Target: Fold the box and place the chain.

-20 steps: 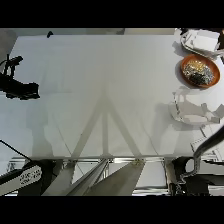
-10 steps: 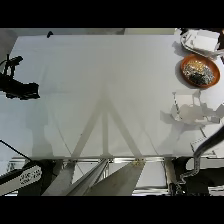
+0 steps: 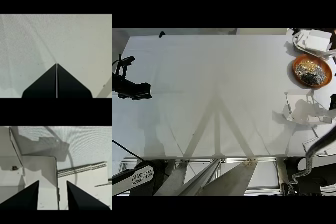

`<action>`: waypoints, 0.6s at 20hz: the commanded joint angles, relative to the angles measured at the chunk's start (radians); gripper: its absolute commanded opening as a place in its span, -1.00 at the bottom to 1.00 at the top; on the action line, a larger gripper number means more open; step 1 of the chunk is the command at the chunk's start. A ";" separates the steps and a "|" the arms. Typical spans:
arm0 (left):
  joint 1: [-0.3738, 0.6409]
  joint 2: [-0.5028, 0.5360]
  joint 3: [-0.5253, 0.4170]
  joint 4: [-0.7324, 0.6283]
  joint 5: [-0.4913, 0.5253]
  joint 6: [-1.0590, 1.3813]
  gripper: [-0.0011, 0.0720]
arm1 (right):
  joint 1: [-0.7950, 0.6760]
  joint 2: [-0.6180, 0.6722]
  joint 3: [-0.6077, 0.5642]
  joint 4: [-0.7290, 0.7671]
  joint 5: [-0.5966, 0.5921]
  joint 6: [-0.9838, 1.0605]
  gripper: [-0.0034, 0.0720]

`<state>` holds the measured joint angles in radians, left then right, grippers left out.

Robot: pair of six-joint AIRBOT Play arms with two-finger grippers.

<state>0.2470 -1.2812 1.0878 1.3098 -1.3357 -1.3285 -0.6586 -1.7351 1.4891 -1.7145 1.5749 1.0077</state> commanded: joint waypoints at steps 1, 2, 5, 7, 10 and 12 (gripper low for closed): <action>0.001 0.000 0.000 0.000 0.000 0.000 -0.95 | 0.001 -0.011 -0.020 -0.013 0.024 0.039 -0.25; 0.001 0.000 0.000 0.000 0.000 0.000 -0.95 | 0.001 -0.013 -0.032 -0.011 0.034 0.037 -0.57; 0.001 0.000 0.000 0.000 0.000 0.000 -0.95 | 0.009 -0.013 -0.051 0.082 0.064 -0.018 -0.89; 0.001 0.000 0.000 0.000 0.000 0.000 -0.95 | 0.045 -0.004 -0.051 0.152 0.076 -0.022 -0.89; 0.001 0.000 0.000 0.000 0.000 0.000 -0.95 | 0.150 0.028 -0.054 0.331 0.094 -0.022 -0.89; 0.001 0.000 0.000 0.000 0.000 0.000 -0.95 | 0.242 0.053 -0.056 0.448 0.112 -0.039 -0.90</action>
